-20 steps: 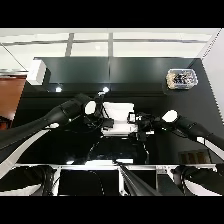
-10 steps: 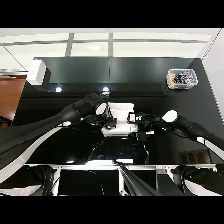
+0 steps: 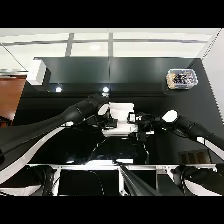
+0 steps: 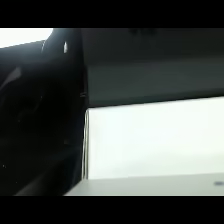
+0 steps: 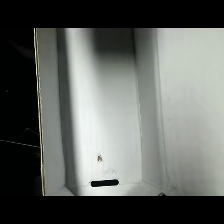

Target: Fold the box and place the chain.

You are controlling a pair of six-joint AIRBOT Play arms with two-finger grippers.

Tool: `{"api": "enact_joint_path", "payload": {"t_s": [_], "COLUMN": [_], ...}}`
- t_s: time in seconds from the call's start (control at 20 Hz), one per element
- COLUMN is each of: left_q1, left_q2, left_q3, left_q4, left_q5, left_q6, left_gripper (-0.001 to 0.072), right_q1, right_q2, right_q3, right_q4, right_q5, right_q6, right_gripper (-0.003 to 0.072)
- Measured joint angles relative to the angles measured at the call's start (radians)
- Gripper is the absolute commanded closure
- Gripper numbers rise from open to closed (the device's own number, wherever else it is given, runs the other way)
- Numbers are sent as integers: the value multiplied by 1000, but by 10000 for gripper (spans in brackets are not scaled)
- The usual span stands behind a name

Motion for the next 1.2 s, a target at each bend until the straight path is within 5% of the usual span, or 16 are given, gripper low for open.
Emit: {"api": "enact_joint_path", "payload": {"t_s": [0.3, 0.6, 0.7, 0.75, 0.95, 1.0, 1.15, 1.2], "left_q1": [-5, -5, -5, -6, -6, -6, -6, -5], "left_q2": [-1, -1, -1, -1, -1, -3, -7, -7], "left_q3": [9, 24, 26, 28, 29, 29, 29, 29], "left_q4": [3, 3, -1, -6, 1, 4, 10, 11], "left_q5": [-13, -18, -14, -1, -6, -7, -20, -22], "left_q6": [-21, -17, -8, -9, -17, -19, -19, -26], "left_gripper": [683, 665, 324, 226, 221, 297, 689, 684], "right_q1": [0, 0, 0, 0, 0, 0, 0, 0], "right_q2": [0, 0, 0, 0, 0, 0, 0, 0], "right_q3": [0, 0, 0, 0, 0, 0, 0, 0], "right_q4": [1, 1, -2, -2, -1, -1, -1, 1], "right_q5": [1, 0, -1, 0, 0, 0, 0, 0], "right_q6": [2, 2, -1, -1, -1, -1, -1, 1], "right_gripper": [602, 602, 602, 603, 602, 602, 602, 602]}}
